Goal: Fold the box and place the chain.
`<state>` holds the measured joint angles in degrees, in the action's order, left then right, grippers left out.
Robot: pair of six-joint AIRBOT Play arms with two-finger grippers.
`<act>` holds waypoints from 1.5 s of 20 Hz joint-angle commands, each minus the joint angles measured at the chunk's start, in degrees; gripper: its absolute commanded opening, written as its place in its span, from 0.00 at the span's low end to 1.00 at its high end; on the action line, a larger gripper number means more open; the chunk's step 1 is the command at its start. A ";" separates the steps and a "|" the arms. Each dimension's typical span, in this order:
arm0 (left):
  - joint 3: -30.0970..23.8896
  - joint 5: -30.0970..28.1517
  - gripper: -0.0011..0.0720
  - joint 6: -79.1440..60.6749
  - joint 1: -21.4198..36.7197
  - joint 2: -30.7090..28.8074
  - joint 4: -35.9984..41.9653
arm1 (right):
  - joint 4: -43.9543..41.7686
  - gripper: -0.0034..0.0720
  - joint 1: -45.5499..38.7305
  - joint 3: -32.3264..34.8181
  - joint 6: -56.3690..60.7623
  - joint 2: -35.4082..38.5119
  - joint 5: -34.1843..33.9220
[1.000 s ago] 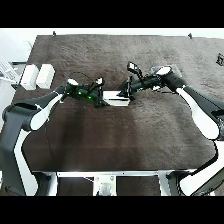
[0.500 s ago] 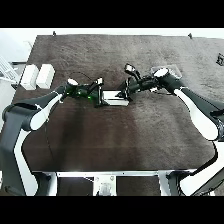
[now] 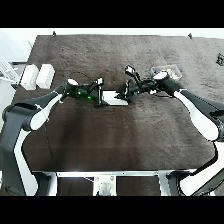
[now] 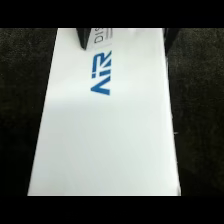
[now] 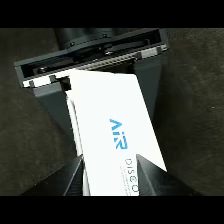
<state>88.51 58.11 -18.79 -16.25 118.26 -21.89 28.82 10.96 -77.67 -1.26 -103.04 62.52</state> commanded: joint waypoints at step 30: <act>0.00 -0.22 0.48 -0.09 -0.04 -0.04 0.04 | -8.61 0.05 -2.25 1.99 5.16 12.13 2.38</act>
<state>88.51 58.06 -18.72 -16.27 118.24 -21.78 27.14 9.37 -75.50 5.37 -97.30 64.90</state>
